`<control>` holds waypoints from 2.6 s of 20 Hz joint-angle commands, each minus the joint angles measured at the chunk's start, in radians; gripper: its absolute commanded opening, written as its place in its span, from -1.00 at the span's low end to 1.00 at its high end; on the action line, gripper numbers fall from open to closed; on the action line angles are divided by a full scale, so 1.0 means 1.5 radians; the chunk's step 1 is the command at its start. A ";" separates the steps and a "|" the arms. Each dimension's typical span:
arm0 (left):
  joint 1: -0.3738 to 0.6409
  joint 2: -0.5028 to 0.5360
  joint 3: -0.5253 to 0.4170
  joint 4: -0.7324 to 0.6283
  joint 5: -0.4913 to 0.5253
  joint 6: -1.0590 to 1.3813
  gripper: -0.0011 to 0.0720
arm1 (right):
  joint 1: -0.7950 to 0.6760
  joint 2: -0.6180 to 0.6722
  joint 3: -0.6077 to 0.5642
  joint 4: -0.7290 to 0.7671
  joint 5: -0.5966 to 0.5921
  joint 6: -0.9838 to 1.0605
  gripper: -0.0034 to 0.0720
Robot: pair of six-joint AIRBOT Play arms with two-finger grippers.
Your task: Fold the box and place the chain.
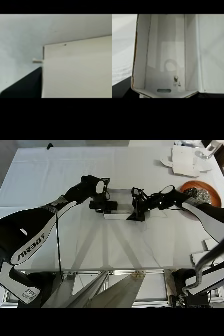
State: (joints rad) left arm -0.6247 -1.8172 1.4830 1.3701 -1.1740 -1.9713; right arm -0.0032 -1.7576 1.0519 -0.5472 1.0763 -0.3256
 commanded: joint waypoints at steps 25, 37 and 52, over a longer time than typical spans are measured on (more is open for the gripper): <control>0.296 0.172 -0.194 -0.374 -0.013 1.144 0.49 | 0.000 0.001 0.001 0.001 0.004 0.002 0.60; 0.290 0.004 -0.226 -0.624 -0.001 1.674 0.88 | 0.000 0.001 0.001 0.001 0.004 0.002 0.60; 0.287 0.003 -0.225 -0.624 -0.032 1.717 0.94 | 0.000 0.001 0.001 0.001 0.004 0.002 0.60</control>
State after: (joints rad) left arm -0.1955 -1.8118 1.1454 0.4286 -1.2030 0.5922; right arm -0.0032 -1.7576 1.0519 -0.5461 1.0821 -0.3237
